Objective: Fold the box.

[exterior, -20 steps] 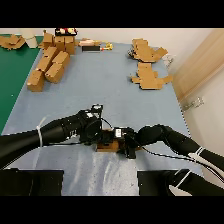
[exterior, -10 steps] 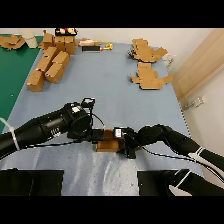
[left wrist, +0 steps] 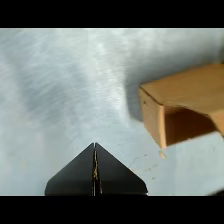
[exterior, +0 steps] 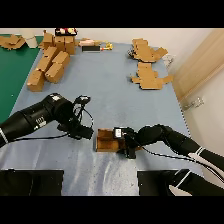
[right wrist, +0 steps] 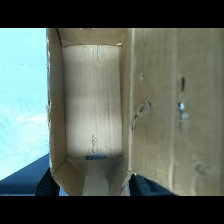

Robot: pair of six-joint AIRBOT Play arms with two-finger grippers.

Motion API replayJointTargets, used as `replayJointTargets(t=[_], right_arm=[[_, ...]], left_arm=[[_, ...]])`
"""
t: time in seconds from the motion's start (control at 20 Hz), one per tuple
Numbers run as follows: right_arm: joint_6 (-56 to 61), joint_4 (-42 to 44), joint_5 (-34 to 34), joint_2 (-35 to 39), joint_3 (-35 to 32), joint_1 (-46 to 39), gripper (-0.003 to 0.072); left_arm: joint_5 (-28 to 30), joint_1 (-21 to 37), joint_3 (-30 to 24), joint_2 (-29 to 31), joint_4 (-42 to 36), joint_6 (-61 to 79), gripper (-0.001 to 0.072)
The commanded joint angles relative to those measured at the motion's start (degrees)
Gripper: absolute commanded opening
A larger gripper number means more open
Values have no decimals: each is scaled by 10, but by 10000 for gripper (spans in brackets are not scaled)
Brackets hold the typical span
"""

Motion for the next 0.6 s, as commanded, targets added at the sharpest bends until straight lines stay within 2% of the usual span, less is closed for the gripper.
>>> replayJointTargets(t=[0.0,0.15,0.2,0.3,0.35,0.4,0.55], right_arm=[[0,0,1,0,0,0,446],[0,0,1,0,0,0,445],[0,0,0,0,0,0,445],[0,-1,4,0,0,0,445],[0,-3,8,0,0,0,445],[0,-9,15,0,0,0,445],[0,-31,20,0,0,0,445]], left_arm=[[135,161,-47,-13,-288,494,11],[125,311,-43,-86,-500,697,11],[84,350,-39,-112,-569,776,11],[-3,410,-17,-164,-639,892,12],[-10,423,-4,-182,-646,916,12],[11,423,5,-188,-648,930,12],[101,381,8,-172,-644,1003,12]])
